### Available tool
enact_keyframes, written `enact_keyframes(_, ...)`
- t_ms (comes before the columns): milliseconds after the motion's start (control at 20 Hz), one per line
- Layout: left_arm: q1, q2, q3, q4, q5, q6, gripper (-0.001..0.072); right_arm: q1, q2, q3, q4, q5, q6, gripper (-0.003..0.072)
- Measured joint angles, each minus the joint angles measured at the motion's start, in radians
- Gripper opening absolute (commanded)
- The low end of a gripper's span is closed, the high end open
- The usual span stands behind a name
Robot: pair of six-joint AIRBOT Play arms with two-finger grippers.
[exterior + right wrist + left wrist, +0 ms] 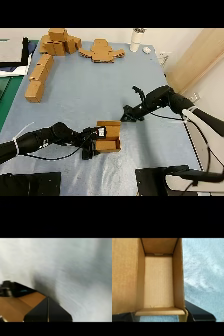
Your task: Fold the box.
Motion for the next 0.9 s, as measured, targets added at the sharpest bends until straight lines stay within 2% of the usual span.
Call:
enact_keyframes(200,0.0,0.0,0.0,0.0,0.0,0.0,0.0618,0.028,-0.084,0.016,0.184,-0.066,-0.28,0.0002)
enact_keyframes(400,0.0,0.0,0.0,0.0,0.0,0.0,0.0618,0.097,-0.025,-0.031,0.236,-0.109,-0.446,0.0002)
enact_keyframes(600,0.0,0.0,0.0,0.0,0.0,0.0,0.0619,0.19,0.145,-0.128,0.178,0.003,-0.521,0.0003)
enact_keyframes(900,0.0,0.0,0.0,0.0,0.0,0.0,0.0618,0.395,0.416,-0.291,-0.022,0.271,-0.544,0.0003)
